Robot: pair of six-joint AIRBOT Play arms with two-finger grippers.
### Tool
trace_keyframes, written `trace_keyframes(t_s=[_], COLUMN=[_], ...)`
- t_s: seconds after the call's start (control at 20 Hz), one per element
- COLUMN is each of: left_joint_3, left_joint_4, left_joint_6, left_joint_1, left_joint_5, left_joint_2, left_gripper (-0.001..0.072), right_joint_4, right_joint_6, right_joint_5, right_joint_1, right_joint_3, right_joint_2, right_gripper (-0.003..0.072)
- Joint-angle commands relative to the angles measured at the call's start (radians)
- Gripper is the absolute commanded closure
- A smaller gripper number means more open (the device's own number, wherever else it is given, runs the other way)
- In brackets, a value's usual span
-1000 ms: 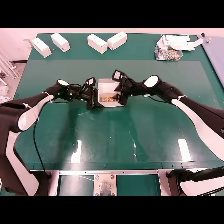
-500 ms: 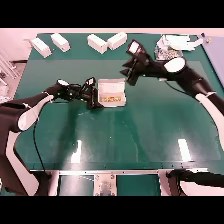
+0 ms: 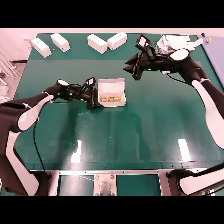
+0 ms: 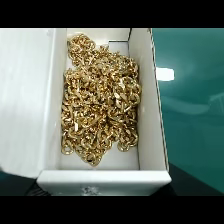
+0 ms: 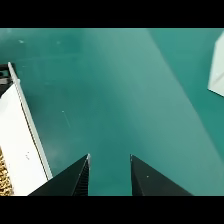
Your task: Fold the box and place the chain.
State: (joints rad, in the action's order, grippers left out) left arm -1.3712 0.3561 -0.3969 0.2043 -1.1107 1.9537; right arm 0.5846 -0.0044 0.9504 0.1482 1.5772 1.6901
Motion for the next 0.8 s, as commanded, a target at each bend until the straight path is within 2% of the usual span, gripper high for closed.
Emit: trace_keyframes(t_s=[0.0,0.25,0.45,0.75], left_joint_3=[-0.001,-0.001,-0.001,-0.001], left_joint_4=[0.000,0.000,0.000,0.000], left_joint_6=[0.000,0.000,0.000,0.000], left_joint_1=[-0.001,-0.001,-0.001,-0.001], left_joint_5=[0.000,0.000,0.000,0.000], left_joint_2=[-0.001,-0.001,-0.001,0.000], left_gripper=[0.0176,0.0176,0.0176,0.0176], right_joint_4=[-0.021,-0.019,-0.019,-0.012], right_joint_6=[-0.023,-0.019,0.011,0.030], right_joint_5=[0.149,0.219,0.348,0.382], right_joint_1=[-0.008,-0.006,-0.006,0.002], right_joint_3=[0.131,0.190,0.190,0.190], right_joint_2=[0.127,0.200,0.200,0.200], right_gripper=[0.0387,0.0406,0.0406,0.0404])
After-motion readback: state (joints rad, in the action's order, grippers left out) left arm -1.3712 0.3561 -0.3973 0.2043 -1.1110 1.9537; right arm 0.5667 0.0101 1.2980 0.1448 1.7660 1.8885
